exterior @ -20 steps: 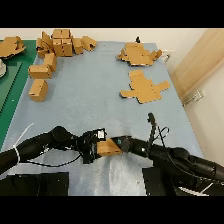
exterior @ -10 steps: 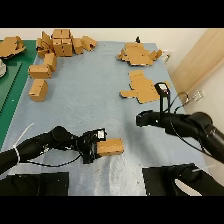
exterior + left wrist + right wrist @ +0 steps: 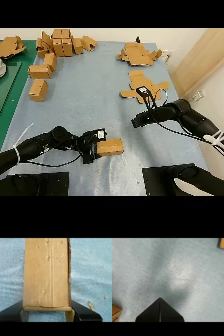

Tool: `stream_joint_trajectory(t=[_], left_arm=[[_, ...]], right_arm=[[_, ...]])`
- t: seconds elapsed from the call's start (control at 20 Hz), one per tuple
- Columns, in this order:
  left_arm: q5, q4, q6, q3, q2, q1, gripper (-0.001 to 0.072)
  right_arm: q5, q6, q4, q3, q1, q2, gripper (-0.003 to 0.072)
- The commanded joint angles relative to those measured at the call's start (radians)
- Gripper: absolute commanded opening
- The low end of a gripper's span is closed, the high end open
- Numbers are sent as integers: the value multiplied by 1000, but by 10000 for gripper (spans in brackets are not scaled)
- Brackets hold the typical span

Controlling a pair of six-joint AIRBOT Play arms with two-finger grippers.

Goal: Fold the box.

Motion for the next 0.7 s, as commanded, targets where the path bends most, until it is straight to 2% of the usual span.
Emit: stream_joint_trajectory(t=[0.0, 0.15, 0.35, 0.65], left_arm=[[19, -7, 0, 1, 0, -1, 405], [24, -8, 0, 1, 0, -1, 404], [50, -129, 0, 8, 1, 1, 404], [53, -145, -23, 107, 1, 34, 403]], right_arm=[[23, -17, 22, 5, -2, -36, 3], [47, -16, 22, 5, -2, -36, 3], [53, -16, 24, 5, -2, -36, 3], [52, -16, 64, 5, -2, -36, 2]])
